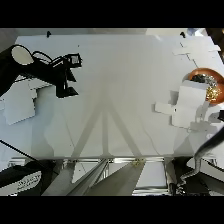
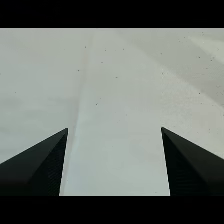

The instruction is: Fold the box and place the chain.

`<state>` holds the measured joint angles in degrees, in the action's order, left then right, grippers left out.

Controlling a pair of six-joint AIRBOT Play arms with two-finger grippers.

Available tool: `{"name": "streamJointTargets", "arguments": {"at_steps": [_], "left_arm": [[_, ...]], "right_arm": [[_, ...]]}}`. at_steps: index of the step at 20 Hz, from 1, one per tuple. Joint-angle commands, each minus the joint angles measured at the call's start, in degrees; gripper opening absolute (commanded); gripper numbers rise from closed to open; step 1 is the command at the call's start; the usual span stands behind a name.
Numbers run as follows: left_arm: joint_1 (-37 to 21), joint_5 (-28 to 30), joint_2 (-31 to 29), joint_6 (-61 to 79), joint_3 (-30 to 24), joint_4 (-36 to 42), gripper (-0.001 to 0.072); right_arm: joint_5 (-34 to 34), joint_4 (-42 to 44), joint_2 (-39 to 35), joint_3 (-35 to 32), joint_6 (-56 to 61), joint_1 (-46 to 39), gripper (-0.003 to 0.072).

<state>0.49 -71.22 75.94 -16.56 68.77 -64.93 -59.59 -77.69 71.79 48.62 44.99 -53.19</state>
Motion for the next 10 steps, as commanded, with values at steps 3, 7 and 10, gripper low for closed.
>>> {"name": "streamJointTargets", "arguments": {"at_steps": [3,7,10], "left_arm": [[0.0,0.0,0.0,0.0,0.1,0.0,0.0646],[0.0,0.0,0.0,0.0,0.1,0.0,0.0646],[0.0,0.0,0.0,0.0,0.1,0.0,0.0646]], "right_arm": [[-5.6,10.0,0.2,0.1,-7.5,0.0,0.0011],[-11.6,19.4,0.2,0.1,-10.9,0.0,0.001],[-14.2,24.2,0.5,0.0,-11.0,0.1,0.001]]}}
